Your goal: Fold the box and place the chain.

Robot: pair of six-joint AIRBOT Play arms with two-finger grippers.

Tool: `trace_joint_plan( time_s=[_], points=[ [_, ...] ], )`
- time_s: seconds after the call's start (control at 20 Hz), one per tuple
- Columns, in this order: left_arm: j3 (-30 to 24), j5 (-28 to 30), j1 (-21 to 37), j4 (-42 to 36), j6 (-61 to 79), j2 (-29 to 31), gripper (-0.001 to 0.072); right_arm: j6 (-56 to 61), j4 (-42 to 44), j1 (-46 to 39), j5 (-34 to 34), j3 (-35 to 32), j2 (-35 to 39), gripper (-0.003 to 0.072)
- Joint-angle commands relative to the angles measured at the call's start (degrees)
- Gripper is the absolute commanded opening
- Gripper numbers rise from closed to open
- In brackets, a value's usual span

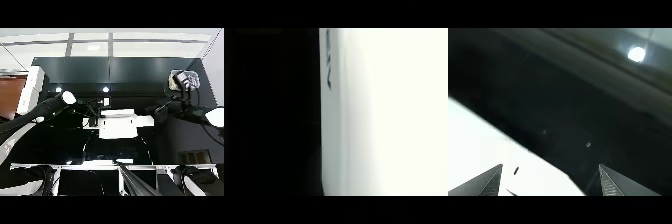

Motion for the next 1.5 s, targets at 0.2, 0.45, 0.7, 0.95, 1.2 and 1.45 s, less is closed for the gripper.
trace_joint_plan(
  time_s=[0.2, 0.45, 0.7, 0.95, 1.2, 1.45],
  points=[
    [-0.1, -1.4, -0.5, 0.9, 0.5, -1.5, 0.0029, -23.8, -3.0, 1.7, -1.0, -5.8, -5.8, 0.0690],
    [-0.1, -3.4, -0.8, 0.8, 1.7, -2.5, 0.0028, -28.6, -8.1, 1.9, 1.4, -6.3, -9.8, 0.0690],
    [0.0, -3.3, -0.8, 0.9, 1.7, -2.5, 0.0029, -31.1, -6.8, 6.1, 4.2, -6.5, -11.8, 0.0689],
    [0.0, -3.4, -0.8, 0.9, 1.7, -2.5, 0.0029, -33.3, -2.1, 10.4, 3.0, -8.4, -13.0, 0.0689],
    [0.0, -3.4, -0.8, 0.9, 1.7, -2.5, 0.0029, -35.5, -0.7, 16.1, 0.0, -8.8, -14.4, 0.0689],
    [0.0, -3.4, -0.8, 0.9, 1.6, -2.5, 0.0028, -33.8, 3.1, 17.3, -5.2, -8.5, -14.2, 0.0689]
  ],
)
